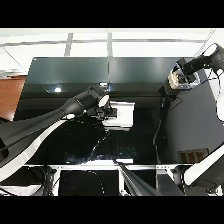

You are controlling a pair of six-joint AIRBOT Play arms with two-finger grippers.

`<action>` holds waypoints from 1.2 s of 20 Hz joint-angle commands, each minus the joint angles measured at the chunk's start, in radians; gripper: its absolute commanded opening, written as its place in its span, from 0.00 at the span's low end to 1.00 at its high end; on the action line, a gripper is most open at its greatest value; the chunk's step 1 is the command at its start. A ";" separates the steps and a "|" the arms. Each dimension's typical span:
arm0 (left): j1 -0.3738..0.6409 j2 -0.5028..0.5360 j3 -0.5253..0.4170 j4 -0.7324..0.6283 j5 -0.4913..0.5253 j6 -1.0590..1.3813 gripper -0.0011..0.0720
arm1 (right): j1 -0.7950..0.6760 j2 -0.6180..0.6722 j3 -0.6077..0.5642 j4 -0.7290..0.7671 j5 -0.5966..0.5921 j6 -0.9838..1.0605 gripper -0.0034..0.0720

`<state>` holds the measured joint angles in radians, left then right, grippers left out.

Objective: Fold the box and place the chain.

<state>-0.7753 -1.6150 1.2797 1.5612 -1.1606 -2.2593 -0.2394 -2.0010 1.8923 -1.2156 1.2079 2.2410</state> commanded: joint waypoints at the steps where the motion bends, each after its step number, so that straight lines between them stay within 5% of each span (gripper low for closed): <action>1: 0.000 0.000 0.001 0.000 0.000 0.000 0.05 | 0.002 -0.029 0.005 0.001 0.015 -0.019 0.73; 3: 0.000 0.000 0.001 0.000 0.000 0.000 0.05 | 0.003 -0.028 0.006 0.004 0.014 -0.077 0.22; 5: 0.000 0.000 0.001 0.001 0.000 0.000 0.05 | -0.002 -0.008 0.006 0.013 0.016 -0.147 0.06; 13: 0.000 0.000 0.001 0.000 0.001 0.000 0.05 | -0.039 0.328 0.006 0.092 0.053 -0.559 0.05; 24: 0.000 0.000 0.001 -0.003 0.000 0.000 0.05 | 0.033 0.851 -0.055 0.303 0.337 -0.763 0.05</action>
<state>-0.7753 -1.6150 1.2797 1.5612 -1.1603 -2.2593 -0.2440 -1.2640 1.8771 -0.9810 1.4788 1.5387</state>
